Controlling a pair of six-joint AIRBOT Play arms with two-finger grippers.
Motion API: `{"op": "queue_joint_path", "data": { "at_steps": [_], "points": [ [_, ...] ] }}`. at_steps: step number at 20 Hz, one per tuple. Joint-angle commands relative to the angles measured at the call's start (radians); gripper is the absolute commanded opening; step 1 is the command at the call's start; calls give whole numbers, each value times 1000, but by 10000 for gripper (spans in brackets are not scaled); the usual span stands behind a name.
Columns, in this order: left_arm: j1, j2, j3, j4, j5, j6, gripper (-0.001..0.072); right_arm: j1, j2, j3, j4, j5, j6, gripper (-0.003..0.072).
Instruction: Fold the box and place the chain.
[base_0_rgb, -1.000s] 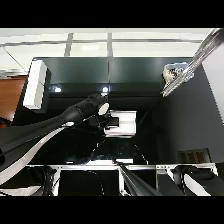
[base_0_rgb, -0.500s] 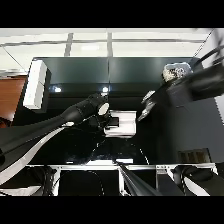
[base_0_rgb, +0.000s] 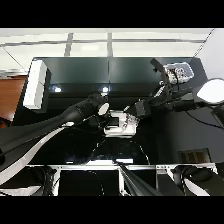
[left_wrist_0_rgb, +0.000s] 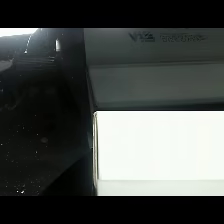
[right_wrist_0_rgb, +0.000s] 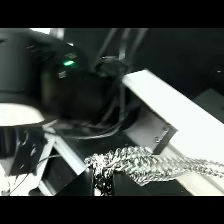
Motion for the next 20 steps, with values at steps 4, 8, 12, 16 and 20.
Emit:
{"op": "queue_joint_path", "data": {
  "at_steps": [4,8,12,16,20],
  "points": [
    [0,0,1,0,0,0,30,1,-1,-46,3,-107,8,13],
    [1,0,1,0,0,0,30,-2,-1,-45,-15,-89,18,436],
    [1,0,1,0,0,0,30,-171,0,-45,-134,-65,18,436],
    [1,0,1,0,0,0,30,-338,-16,-75,-593,-289,221,439],
    [1,0,1,0,0,0,30,-324,-185,-66,-717,-424,302,717]
  ]
}}
